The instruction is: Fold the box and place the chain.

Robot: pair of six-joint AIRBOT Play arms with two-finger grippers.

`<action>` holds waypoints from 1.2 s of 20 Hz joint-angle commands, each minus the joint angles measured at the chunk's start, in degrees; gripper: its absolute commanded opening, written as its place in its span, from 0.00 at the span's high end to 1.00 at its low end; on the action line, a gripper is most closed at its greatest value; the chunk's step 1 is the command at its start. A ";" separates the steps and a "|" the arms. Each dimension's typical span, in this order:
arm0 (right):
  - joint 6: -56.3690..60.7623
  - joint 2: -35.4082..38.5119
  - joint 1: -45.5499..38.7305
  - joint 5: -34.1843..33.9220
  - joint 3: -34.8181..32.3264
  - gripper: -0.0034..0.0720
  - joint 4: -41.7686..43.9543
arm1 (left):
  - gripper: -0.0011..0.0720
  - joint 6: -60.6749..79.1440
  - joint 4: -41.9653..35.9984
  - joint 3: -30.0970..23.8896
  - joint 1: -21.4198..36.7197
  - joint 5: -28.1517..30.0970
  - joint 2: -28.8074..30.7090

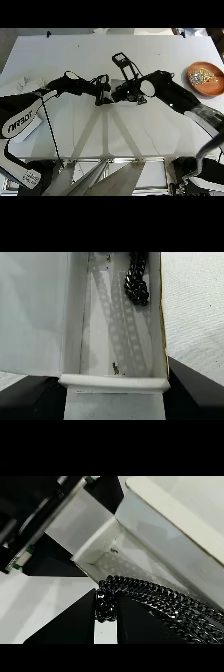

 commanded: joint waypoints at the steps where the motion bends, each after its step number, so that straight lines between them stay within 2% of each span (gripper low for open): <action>1: 3.76 -5.33 -0.26 0.76 0.02 0.94 -2.05 | 0.96 0.02 0.02 0.00 0.00 0.00 0.02; 2: 6.08 -5.75 -0.90 0.59 0.02 0.82 -2.05 | 0.96 0.02 0.00 0.00 0.00 0.00 0.02; 3: 7.82 -5.51 -1.57 0.72 0.02 0.56 -1.79 | 0.96 0.00 0.00 0.00 0.00 0.00 0.02; 4: 7.69 -4.55 -2.23 1.49 0.02 0.49 -1.51 | 0.96 0.02 0.02 0.00 0.00 0.00 0.02; 8: 3.58 3.93 -6.71 5.62 0.02 0.49 -4.83 | 0.96 0.02 0.02 0.00 0.00 0.00 0.02; 12: -3.58 8.63 -17.31 11.34 0.00 0.45 -5.53 | 0.96 0.02 0.02 0.00 0.00 0.00 0.02; 13: -8.68 8.22 -19.93 12.87 -0.02 0.40 -5.55 | 0.96 0.02 0.00 0.00 0.00 0.00 0.02; 16: -29.27 5.29 -25.00 14.69 -0.02 0.40 -5.46 | 0.96 0.02 0.02 0.00 0.00 0.02 0.02; 17: -37.05 4.09 -25.62 14.97 -0.02 0.31 -5.35 | 0.96 0.02 0.00 0.00 0.00 0.00 0.02; 19: -53.81 1.46 -25.79 15.08 -0.02 0.24 -3.17 | 0.96 0.02 0.02 0.00 0.00 0.00 0.02; 22: -74.69 -2.82 -25.77 14.62 -0.02 0.23 6.82 | 0.96 0.00 0.02 0.00 0.00 0.00 0.02; 24: -79.60 -5.29 -25.77 14.64 -0.02 0.23 8.79 | 0.96 0.02 0.00 0.00 0.00 0.00 0.02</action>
